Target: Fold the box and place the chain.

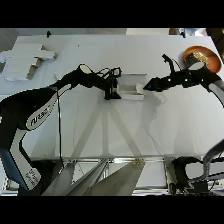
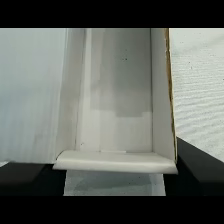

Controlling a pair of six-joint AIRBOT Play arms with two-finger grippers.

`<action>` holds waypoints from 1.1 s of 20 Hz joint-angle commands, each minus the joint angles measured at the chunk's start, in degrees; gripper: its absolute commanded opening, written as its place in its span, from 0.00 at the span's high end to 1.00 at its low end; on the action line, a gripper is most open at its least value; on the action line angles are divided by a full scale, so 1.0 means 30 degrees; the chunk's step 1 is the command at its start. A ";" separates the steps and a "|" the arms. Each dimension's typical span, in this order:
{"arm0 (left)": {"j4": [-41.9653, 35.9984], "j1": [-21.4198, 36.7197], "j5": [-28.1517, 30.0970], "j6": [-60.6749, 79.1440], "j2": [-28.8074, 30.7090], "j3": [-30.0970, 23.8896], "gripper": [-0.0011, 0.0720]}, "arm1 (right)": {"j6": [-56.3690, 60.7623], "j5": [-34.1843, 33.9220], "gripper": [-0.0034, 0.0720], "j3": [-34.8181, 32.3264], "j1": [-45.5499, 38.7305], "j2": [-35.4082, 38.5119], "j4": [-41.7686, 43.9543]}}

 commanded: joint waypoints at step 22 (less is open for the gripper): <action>0.0000 -0.0007 0.0000 0.0000 0.0007 0.0007 0.51 | 1.6487 -0.4466 0.36 0.2718 0.7927 0.1180 -1.7231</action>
